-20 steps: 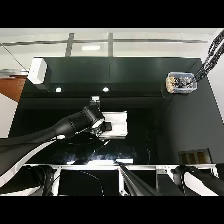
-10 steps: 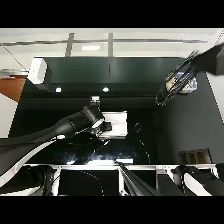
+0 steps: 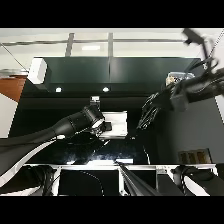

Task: Fold the box and place the chain.

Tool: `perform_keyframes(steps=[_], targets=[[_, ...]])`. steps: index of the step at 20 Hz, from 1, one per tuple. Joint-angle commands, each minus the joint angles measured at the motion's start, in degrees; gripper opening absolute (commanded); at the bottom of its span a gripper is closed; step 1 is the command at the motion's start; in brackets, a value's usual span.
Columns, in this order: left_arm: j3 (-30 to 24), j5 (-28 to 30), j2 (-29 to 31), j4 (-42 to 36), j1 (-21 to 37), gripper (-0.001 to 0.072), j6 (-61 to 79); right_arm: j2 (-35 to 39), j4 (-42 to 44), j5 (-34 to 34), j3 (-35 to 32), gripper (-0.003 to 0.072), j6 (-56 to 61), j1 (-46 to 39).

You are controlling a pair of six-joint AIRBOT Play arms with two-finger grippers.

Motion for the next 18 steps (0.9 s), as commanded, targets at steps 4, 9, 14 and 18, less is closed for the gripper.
perform_keyframes(steps=[4,9,14,18], targets=[[-0.02,0.02,-0.02,0.02,-0.02,0.0031,-0.02,-0.28,2.08,-8.59,-5.73,0.0041,-1.03,9.88],[-0.02,0.02,-0.02,0.02,-0.02,0.0031,0.0,-1.68,4.24,-16.33,-5.73,0.004,-1.49,15.3],[-0.02,0.02,-0.02,0.02,-0.02,0.0031,0.0,-4.0,4.66,-22.12,-5.73,0.0041,-1.86,17.27],[-0.02,0.02,-0.02,0.02,-0.02,0.0031,-0.02,-7.3,2.73,-23.28,-5.75,0.0042,-1.79,17.42]])
